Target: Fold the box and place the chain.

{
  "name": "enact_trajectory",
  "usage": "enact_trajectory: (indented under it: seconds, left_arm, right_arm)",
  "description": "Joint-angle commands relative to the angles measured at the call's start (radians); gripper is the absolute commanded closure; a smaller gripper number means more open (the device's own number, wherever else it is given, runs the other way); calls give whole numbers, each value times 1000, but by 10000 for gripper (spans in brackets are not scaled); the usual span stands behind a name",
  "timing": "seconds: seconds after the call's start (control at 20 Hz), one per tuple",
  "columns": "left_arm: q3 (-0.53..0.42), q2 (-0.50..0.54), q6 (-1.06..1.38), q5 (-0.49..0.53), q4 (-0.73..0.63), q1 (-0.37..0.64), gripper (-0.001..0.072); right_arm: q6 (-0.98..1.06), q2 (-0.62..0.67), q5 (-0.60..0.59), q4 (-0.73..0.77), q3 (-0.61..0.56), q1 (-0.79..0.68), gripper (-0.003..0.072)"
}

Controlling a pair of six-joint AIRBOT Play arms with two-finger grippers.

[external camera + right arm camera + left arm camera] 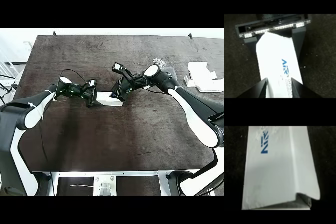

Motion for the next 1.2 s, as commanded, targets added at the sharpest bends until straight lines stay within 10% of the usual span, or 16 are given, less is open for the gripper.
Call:
enact_trajectory:
  seconds: [0.0,1.15]
  left_arm:
    - [0,0,0,0,0,1,258]
    - [0,0,0,2,0,1,259]
  right_arm:
    - [0,-1,-19,-3,0,1,329]
    - [0,-1,-43,-3,-45,21,430]
